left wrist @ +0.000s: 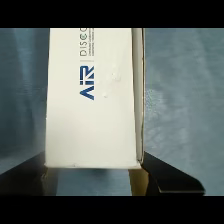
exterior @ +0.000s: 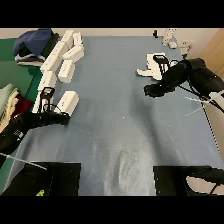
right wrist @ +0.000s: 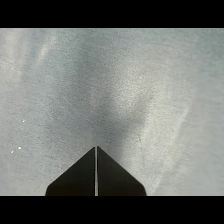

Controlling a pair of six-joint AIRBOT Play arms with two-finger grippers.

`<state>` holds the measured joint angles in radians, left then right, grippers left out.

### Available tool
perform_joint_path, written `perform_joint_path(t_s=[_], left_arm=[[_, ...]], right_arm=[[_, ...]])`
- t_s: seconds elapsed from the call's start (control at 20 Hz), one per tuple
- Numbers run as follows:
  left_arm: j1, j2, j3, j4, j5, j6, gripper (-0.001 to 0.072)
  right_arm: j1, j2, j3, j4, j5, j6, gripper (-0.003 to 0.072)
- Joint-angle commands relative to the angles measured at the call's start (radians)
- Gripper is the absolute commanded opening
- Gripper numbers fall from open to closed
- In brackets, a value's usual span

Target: Fold the box.

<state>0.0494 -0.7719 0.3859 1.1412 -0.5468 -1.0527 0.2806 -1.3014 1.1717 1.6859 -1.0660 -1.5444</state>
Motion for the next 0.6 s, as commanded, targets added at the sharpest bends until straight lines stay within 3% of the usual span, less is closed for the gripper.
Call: perform_joint_path(t_s=[0.0,0.2,0.55], left_arm=[[0.046,-0.095,0.010,0.041,0.118,-0.093,0.0510],[0.045,-0.257,0.098,0.040,0.223,-0.108,0.0510],[0.007,-0.533,0.389,0.040,0.230,-0.108,0.0510]], right_arm=[[0.000,-0.001,0.001,0.001,0.000,0.000,0.0016],[0.000,-0.001,0.001,0.000,0.000,0.000,0.0016],[0.000,-0.001,0.001,0.000,0.000,0.000,0.0016]])
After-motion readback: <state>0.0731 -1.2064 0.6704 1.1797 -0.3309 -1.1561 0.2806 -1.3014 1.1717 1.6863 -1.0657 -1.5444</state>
